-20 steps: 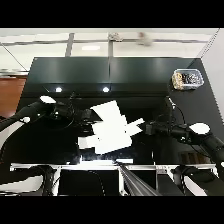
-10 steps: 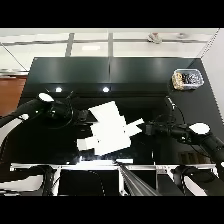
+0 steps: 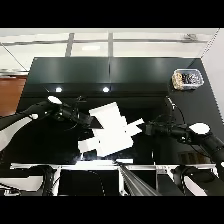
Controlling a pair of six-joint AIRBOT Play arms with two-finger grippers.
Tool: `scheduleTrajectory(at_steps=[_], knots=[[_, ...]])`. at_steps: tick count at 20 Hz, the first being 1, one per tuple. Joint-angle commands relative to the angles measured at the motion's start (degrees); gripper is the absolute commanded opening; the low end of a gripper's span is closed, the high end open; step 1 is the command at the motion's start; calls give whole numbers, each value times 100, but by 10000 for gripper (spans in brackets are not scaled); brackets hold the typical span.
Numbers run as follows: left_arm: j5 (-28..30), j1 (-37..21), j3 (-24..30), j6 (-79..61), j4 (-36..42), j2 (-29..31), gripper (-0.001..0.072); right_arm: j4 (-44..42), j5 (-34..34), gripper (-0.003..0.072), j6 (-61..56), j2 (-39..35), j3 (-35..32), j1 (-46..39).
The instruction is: Fold the box and place the chain.
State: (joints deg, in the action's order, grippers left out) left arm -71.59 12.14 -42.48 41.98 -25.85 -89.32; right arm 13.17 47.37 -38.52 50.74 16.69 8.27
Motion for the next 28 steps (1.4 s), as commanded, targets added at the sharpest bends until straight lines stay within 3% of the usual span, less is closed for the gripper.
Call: scheduleTrajectory(at_steps=[1, 3, 5, 9, 11, 12, 13, 14, 15, 20, 22, 25, 28], knots=[[-203, 22, -52, -455, -293, -70, 347, -4, 0, 12, -2, -4, -2, 4], [-205, 22, -164, -455, -688, -76, 326, -4, 2, 13, -2, -4, -2, 4], [-227, 24, -278, -450, -1003, -76, 243, -2, 2, 13, -2, -4, -2, 4], [-240, 31, -431, -452, -970, -76, 211, 39, 0, 13, -2, -4, 0, 4], [-247, 28, -463, -474, -973, -76, 52, 63, -2, 13, -2, -4, 0, 4], [-286, 28, -485, -590, -973, -76, 27, 63, -15, 16, -2, -4, 0, 4], [-354, 28, -509, -675, -973, -76, 27, 72, -48, 202, -2, -4, 2, -2], [-407, 26, -535, -761, -986, -74, 26, 90, -46, 528, -20, -4, 17, -33], [-409, 24, -557, -750, -1005, -74, 25, 181, 31, 668, -50, -7, 59, -98], [-240, 195, -549, -710, -1163, 356, 19, 2579, 1513, 666, -332, -7, 1314, -758], [470, 514, -409, -957, -1403, 1025, 19, 3497, 1989, 666, -319, -28, 1882, -793], [1733, 833, 74, -2214, -1137, 1978, 23, 4197, 1665, 666, 275, -33, 2240, -789], [1727, 1156, 203, -3711, -1318, 2144, 23, 4197, 1207, 665, 754, -31, 2232, -629]])
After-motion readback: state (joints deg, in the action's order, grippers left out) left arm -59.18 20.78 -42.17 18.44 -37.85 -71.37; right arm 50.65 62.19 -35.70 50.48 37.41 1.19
